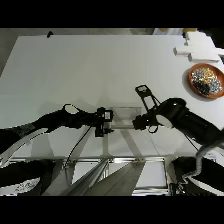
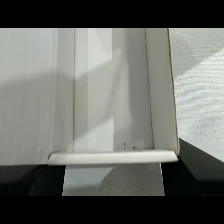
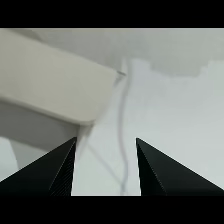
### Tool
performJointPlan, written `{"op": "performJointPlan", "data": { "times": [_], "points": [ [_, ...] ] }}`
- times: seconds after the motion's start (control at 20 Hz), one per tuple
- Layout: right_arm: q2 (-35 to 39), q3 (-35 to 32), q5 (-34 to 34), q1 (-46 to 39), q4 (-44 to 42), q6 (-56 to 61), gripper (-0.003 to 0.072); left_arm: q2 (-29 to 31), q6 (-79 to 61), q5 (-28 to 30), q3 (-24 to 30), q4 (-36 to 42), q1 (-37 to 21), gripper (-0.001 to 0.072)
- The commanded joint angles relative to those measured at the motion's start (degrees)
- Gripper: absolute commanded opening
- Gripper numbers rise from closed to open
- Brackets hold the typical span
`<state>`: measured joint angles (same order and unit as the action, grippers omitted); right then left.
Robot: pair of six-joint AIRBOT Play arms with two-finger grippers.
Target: Fold the box and place the chain.
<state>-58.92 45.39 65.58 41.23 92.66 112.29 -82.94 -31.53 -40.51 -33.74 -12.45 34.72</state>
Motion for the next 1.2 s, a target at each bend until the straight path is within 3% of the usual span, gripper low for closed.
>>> {"op": "performJointPlan", "data": {
  "times": [0.0,0.05,0.15,0.2,0.5,0.8,1.15],
  "points": [
    [5.9,6.1,8.4,-6.0,-0.4,-11.3,0.0411,0.0,0.0,0.0,0.0,0.0,0.0,0.0203],
    [6.5,8.9,8.8,-9.6,-0.3,-14.0,0.0396,0.0,0.0,0.0,0.0,0.0,0.0,0.0203],
    [5.4,13.7,7.1,-19.7,-0.4,-19.6,0.0275,0.0,0.0,0.0,0.0,0.0,0.0,0.0203],
    [3.8,15.6,6.5,-25.3,-0.4,-22.0,0.0254,0.0,0.0,0.0,0.0,0.0,0.0,0.0203],
    [-8.1,21.7,-3.1,-50.0,-0.3,-25.8,0.0237,0.0,0.0,0.0,0.0,0.0,0.0,0.0203],
    [-23.1,29.8,-7.1,-64.0,0.2,-27.3,0.0237,0.0,0.0,0.0,0.0,0.0,0.0,0.0203],
    [-30.0,30.9,-12.0,-72.3,-3.9,-30.1,0.0187,0.0,0.0,0.0,0.0,0.0,0.0,0.0203]
  ]
}}
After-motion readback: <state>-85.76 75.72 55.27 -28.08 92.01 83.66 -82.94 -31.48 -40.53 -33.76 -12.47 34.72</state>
